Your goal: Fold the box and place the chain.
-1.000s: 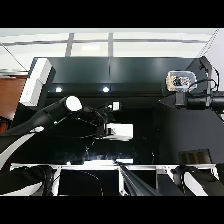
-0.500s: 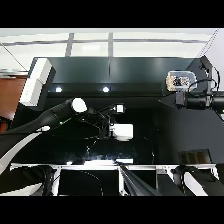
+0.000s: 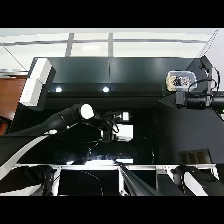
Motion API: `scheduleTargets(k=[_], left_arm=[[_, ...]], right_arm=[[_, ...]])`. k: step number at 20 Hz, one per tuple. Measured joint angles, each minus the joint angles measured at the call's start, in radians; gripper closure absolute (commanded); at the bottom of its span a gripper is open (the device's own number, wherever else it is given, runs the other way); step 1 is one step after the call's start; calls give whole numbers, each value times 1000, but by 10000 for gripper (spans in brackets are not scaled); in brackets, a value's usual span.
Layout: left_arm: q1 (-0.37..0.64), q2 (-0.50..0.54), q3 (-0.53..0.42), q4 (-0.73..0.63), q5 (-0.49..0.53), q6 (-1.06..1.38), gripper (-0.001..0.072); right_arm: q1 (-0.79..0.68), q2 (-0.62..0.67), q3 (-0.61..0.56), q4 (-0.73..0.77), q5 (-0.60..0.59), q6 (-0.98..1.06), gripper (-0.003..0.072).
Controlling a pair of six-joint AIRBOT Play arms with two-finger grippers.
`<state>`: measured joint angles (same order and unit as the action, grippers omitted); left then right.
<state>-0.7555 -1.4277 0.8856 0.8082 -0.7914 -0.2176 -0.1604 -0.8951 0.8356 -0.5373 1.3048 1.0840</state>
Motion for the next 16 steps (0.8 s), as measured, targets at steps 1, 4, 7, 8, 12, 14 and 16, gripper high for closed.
scheduleTargets(k=[1, 4, 7, 8, 12, 14, 16], left_arm=[[-8, -9, 0, 10, 14, 0, 2], [-20, -28, 0, 32, 39, -16, 318], [-19, -33, 1, 58, 36, -46, 365], [-11, -32, 1, 72, 24, -72, 374], [109, 14, -11, 183, -129, -256, 379], [229, 67, -32, 248, -200, -346, 380], [393, 136, -59, 305, -269, -429, 379]], right_arm=[[0, 0, 0, 0, 0, -1, 676], [0, 0, 0, 0, 0, -1, 676], [0, 0, 0, 0, 0, -1, 676], [0, 0, 0, 0, 0, -1, 676], [0, 0, 0, 0, 0, -1, 676], [0, 0, 0, 1, 0, -1, 676], [0, 0, 0, 0, 0, -2, 676]])
